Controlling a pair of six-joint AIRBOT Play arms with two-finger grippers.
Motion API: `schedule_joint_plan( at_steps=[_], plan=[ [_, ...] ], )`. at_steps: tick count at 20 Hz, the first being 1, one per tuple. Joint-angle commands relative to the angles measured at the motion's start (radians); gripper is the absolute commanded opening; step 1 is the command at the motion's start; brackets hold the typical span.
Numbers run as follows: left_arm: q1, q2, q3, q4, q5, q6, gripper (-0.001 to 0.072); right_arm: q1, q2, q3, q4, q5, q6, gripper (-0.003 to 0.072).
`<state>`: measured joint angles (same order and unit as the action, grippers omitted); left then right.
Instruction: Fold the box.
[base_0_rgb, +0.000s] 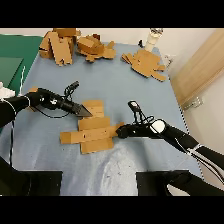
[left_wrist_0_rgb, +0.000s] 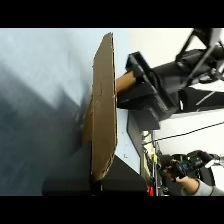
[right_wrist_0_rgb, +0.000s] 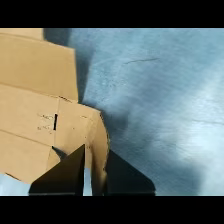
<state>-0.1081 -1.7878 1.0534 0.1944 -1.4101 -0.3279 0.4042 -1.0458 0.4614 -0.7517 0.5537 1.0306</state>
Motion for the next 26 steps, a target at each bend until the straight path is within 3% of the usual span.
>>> schedule_joint_plan(
  at_steps=[1, 8, 13, 19, 26],
  plan=[
    [-0.018, 0.017, 0.002, -0.069, -0.056, 0.129, 0.0017, -0.051, 0.006, 0.021, -0.083, -0.004, 0.159, 0.0168],
    [-0.176, 0.173, -0.013, -0.052, 0.066, 0.300, 0.0016, -0.222, 0.193, 0.143, -0.090, 0.035, 0.211, 0.0168],
    [-0.241, 0.306, -0.161, -0.072, 0.291, 0.510, 0.0016, -0.257, 0.225, 0.148, -0.111, 0.113, 0.246, 0.0167],
    [-0.241, 0.373, -0.342, -0.150, 0.350, 0.637, 0.0017, -0.255, 0.152, 0.148, -0.103, 0.120, 0.249, 0.0167],
    [-0.241, 0.373, -0.366, -0.148, 0.356, 0.657, 0.0017, -0.253, 0.141, 0.148, -0.098, 0.120, 0.248, 0.0157]
  ],
)
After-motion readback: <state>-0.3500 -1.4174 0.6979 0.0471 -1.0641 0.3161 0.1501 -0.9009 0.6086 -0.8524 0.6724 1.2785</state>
